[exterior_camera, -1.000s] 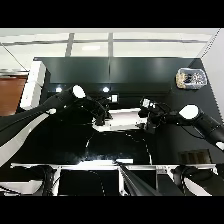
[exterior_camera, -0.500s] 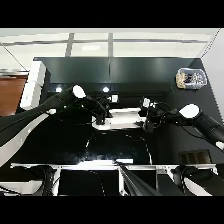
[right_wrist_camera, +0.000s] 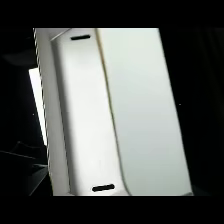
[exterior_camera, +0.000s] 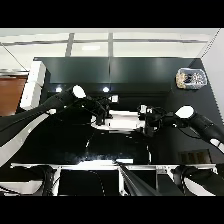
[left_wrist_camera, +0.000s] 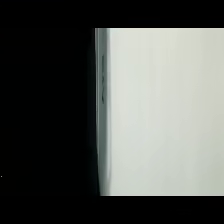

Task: Fold the box and place the chain.

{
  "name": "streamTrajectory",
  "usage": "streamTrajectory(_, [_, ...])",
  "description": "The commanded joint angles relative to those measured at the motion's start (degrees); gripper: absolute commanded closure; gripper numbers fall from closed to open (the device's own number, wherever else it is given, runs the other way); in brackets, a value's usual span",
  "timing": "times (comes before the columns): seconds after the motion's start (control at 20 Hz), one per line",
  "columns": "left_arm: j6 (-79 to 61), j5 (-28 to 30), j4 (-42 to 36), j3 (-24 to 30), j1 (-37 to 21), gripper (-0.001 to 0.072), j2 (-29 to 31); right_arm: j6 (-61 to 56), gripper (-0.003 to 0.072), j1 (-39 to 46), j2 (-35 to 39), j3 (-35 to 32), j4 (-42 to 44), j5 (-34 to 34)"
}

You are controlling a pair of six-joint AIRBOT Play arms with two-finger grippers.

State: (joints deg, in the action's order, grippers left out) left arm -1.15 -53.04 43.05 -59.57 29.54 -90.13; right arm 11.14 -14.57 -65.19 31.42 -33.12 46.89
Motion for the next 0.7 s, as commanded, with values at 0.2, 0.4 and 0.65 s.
streamTrajectory(0.2, [0.04, 0.07, -0.02, -0.04, 0.00, 0.0685, 0.00, 5.53, 0.0013, 0.00, -4.15, -0.04, -0.09, -0.90])
streamTrajectory(0.4, [0.04, 0.11, -0.04, -0.04, 0.00, 0.0685, 0.00, 5.86, 0.0013, 0.00, -5.51, -0.04, -0.11, -1.86])
streamTrajectory(0.65, [0.04, 0.09, -0.04, -0.04, 0.00, 0.0685, 0.00, 5.88, 0.0013, -0.02, -7.30, -0.04, -0.13, -2.32])
